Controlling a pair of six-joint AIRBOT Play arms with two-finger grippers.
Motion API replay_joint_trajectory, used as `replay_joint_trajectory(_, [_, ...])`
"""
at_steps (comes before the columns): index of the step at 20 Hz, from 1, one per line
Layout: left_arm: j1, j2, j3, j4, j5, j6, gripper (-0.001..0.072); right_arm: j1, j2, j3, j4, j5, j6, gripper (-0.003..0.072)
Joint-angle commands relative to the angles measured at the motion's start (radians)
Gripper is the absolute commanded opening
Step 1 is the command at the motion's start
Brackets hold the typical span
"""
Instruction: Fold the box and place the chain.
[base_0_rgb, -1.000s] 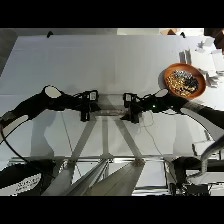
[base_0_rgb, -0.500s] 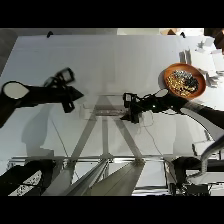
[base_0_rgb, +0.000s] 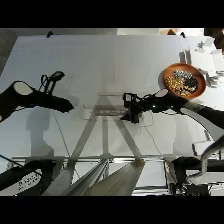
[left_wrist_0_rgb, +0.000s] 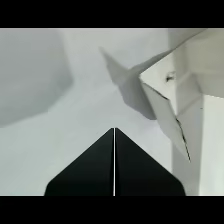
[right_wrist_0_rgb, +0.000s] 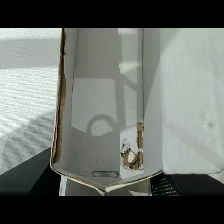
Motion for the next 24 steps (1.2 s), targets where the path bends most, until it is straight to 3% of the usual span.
replay_joint_trajectory(1, [-0.074, -0.097, 0.0, 0.013, 0.032, -0.1, 0.0003, 0.0, 0.0, 0.001, 0.0, 0.0, 0.0, 0.0433])
replay_joint_trajectory(7, [-0.185, -0.146, 0.0, -0.014, 0.058, -0.115, 0.0003, 0.0, 0.0, 0.001, 0.0, 0.0, 0.0, 0.0433])
replay_joint_trajectory(12, [-0.192, -0.12, 0.0, -0.164, 0.018, -0.111, 0.0008, 0.0, 0.0, 0.001, 0.0, 0.0, 0.0, 0.0433])
replay_joint_trajectory(16, [-0.195, -0.088, 0.0, -0.196, 0.019, -0.115, 0.0017, 0.0, 0.0, 0.001, 0.0, 0.0, 0.0, 0.0433])
replay_joint_trajectory(18, [-0.198, -0.074, 0.0, -0.196, 0.018, -0.119, 0.0091, 0.0, 0.0, 0.001, 0.0, 0.001, 0.0, 0.0433])
replay_joint_trajectory(20, [-0.198, -0.058, 0.0, -0.197, 0.019, -0.146, 0.0211, 0.0, 0.0, 0.001, 0.0, -0.001, 0.0, 0.0433])
replay_joint_trajectory(24, [-0.198, -0.025, 0.0, -0.196, 0.022, -0.156, 0.0224, 0.0, 0.0, 0.001, 0.0, 0.0, 0.0, 0.0433])
